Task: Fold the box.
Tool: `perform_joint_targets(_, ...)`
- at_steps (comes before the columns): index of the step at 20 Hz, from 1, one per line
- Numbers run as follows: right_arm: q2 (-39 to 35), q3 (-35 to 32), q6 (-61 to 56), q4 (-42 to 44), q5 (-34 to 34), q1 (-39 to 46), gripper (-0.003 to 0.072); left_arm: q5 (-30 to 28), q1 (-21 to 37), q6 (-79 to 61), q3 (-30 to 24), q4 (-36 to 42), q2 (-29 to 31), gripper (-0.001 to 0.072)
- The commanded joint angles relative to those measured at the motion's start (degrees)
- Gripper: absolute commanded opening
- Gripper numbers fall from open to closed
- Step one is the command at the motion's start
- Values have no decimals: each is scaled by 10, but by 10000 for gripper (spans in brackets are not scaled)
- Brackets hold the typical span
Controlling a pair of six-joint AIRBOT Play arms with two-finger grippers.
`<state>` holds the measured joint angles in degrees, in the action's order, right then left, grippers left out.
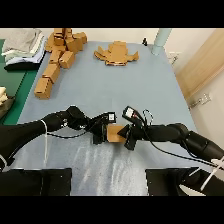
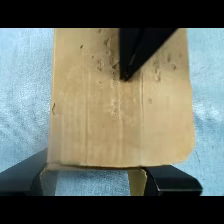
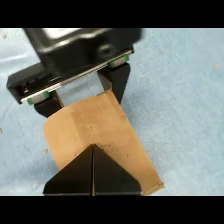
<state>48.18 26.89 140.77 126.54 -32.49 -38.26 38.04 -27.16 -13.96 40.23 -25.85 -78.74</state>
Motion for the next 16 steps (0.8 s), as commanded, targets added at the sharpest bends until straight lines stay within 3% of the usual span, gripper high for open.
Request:
perform_joint_targets(1, -16, -15, 7, -81, 31, -47, 3, 0, 0, 0, 0, 0, 0, 523)
perform_joint_targets(4, -16, -10, 17, -123, 46, -67, 73, 0, 0, 0, 0, 0, 0, 523)
perform_joint_targets(6, -16, -7, 56, -130, 46, -68, 323, 0, 0, 0, 0, 0, 0, 523)
perform_joint_targets(7, -16, -7, 85, -130, 46, -68, 383, 0, 0, 0, 0, 0, 0, 523)
perform_joint_targets(11, -6, -6, 161, -139, 52, -68, 490, 0, 0, 0, 0, 0, 0, 523)
perform_joint_targets(16, 1, 5, 183, -140, 62, -68, 543, 0, 0, 0, 0, 0, 0, 523)
